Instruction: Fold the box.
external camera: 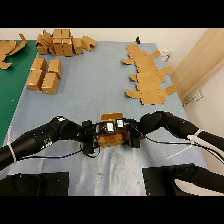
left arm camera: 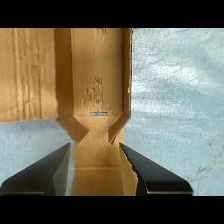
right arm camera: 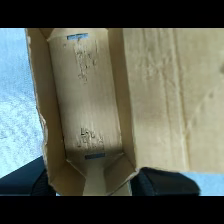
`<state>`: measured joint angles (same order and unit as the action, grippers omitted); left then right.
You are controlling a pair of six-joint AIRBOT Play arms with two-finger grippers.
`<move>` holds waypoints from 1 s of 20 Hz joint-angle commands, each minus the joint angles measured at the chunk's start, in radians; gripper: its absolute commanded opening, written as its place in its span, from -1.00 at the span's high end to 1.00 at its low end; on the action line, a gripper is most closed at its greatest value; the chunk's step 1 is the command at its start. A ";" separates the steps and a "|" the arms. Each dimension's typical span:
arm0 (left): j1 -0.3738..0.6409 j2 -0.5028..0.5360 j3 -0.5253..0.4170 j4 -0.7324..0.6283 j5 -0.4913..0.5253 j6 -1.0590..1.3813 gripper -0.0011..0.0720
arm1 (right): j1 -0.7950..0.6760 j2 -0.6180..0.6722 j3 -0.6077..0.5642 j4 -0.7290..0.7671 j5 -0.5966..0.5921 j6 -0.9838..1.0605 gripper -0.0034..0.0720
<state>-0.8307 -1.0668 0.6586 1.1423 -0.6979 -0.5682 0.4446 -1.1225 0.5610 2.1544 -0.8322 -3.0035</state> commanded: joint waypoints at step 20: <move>-0.037 -0.074 0.001 -0.099 0.168 0.004 0.94 | 0.000 0.000 0.000 0.002 0.000 0.000 -0.65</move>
<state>-0.8665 -1.1404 0.6586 1.0760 -0.5499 -0.5648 0.4446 -1.1225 0.5610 2.1548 -0.8322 -3.0035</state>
